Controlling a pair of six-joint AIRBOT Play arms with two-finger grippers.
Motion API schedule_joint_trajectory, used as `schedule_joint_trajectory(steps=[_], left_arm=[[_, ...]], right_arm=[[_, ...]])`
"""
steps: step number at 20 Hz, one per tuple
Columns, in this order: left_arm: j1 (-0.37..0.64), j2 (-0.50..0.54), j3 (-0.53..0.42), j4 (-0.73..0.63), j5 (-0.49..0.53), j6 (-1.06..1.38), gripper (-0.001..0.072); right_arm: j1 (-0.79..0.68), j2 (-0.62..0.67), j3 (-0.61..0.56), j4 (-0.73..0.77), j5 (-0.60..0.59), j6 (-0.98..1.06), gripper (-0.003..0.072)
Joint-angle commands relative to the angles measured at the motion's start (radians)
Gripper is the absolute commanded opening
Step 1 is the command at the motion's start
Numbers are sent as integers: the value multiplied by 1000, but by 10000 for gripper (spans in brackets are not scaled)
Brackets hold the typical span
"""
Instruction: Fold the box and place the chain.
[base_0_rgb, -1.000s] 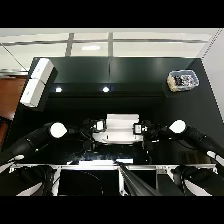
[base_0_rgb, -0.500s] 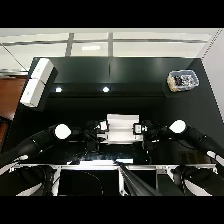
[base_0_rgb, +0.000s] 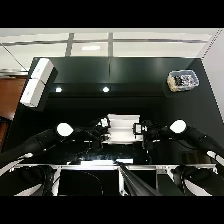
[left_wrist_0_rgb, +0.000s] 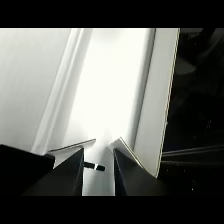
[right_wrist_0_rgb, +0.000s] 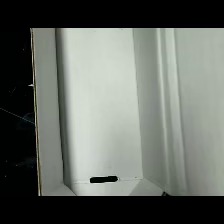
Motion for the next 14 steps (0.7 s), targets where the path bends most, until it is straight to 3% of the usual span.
schedule_joint_trajectory(steps=[1, 11, 12, 13, 14], left_arm=[[-8, -15, 1, -89, 25, 69, 225], [-33, -19, 6, -79, 55, 88, 232], [-33, -19, 6, -79, 55, 88, 348], [-33, -19, 6, -79, 55, 88, 525], [-32, -19, 6, -77, 51, 87, 511]], right_arm=[[0, -1, -1, 1, 0, 0, 242], [0, -1, -1, 1, -1, 0, 242], [0, -1, -1, 1, -4, 0, 242], [1, -1, -1, 1, -8, 0, 242], [1, -1, -1, 1, -8, 0, 243]])
